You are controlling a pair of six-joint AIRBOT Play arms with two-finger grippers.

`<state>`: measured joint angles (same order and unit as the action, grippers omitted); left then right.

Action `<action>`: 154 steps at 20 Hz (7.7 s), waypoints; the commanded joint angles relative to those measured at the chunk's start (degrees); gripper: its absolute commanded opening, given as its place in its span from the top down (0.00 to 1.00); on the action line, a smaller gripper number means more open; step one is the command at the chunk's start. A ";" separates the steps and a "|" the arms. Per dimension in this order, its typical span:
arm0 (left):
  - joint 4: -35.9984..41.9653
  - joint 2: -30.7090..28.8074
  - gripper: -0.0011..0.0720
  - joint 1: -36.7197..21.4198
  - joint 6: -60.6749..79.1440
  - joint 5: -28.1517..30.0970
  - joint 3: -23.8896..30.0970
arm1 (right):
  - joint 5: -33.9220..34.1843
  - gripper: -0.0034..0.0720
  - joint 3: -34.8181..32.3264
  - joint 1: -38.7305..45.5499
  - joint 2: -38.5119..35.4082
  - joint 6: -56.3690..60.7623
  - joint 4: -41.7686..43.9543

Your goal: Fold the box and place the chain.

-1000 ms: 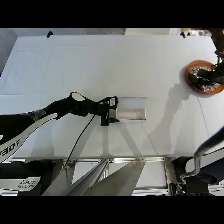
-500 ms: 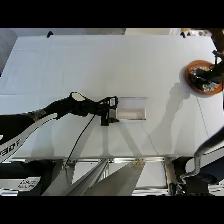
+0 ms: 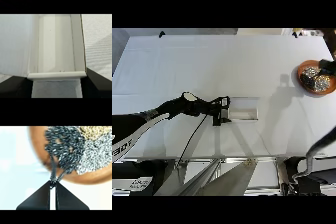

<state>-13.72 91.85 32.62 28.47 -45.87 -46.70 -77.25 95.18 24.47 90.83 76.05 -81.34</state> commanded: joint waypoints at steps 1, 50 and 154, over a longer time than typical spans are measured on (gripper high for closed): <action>-0.02 0.00 0.80 -0.02 0.02 0.00 0.02 | -3.87 0.93 0.02 -1.46 -10.29 -1.14 3.61; -0.02 -0.02 0.80 -0.02 0.00 -0.02 0.02 | 17.11 0.93 -52.13 -47.04 -30.77 -4.55 21.84; -0.02 -0.02 0.80 -0.02 0.02 0.00 0.02 | 9.73 0.94 -39.15 -46.14 -44.98 15.19 -4.11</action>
<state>-13.72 91.85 32.62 28.47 -45.89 -46.70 -63.61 55.99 -21.61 46.11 90.21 -85.19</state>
